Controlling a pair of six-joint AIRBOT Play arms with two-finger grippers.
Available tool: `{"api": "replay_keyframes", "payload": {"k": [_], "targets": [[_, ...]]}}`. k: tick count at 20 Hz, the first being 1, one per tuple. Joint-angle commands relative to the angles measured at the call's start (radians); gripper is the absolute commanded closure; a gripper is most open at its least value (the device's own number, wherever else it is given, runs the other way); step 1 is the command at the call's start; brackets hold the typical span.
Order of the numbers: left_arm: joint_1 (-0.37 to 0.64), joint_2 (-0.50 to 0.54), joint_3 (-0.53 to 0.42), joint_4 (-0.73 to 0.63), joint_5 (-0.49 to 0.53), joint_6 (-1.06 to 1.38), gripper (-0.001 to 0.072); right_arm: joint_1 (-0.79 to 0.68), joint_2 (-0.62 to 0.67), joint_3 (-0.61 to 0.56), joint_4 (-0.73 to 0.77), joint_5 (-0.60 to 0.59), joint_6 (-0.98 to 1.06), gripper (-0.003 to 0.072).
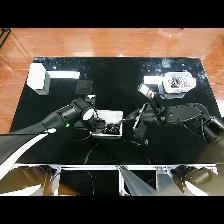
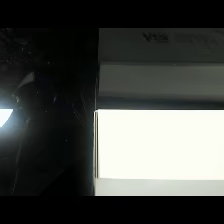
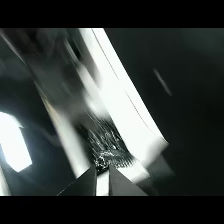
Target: Fold the box and place the chain.
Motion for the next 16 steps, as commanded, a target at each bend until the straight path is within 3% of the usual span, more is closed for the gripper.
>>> {"api": "replay_keyframes", "payload": {"k": [1,4,8,10,13,16], "targets": [[0.000,-0.001,0.001,-0.005,0.006,-0.003,0.0688,0.066,0.010,0.029,0.188,0.053,0.052,0.0660],[0.000,-0.001,0.001,-0.011,0.009,-0.003,0.0688,0.134,-0.023,0.029,0.187,0.137,0.140,0.0660],[0.000,-0.001,0.001,-0.017,0.031,-0.003,0.0688,0.147,-0.093,0.029,0.175,0.148,0.245,0.0647],[0.000,-0.001,0.001,-0.019,0.033,-0.003,0.0688,0.127,-0.093,0.031,0.144,0.136,0.315,0.0158],[0.000,-0.001,0.001,-0.019,0.034,-0.003,0.0688,0.015,-0.079,0.032,0.136,0.031,0.349,0.0129],[0.000,-0.001,0.018,-0.018,0.033,-0.003,0.0689,-0.176,-0.010,0.032,0.112,-0.171,0.349,0.0130]]}}
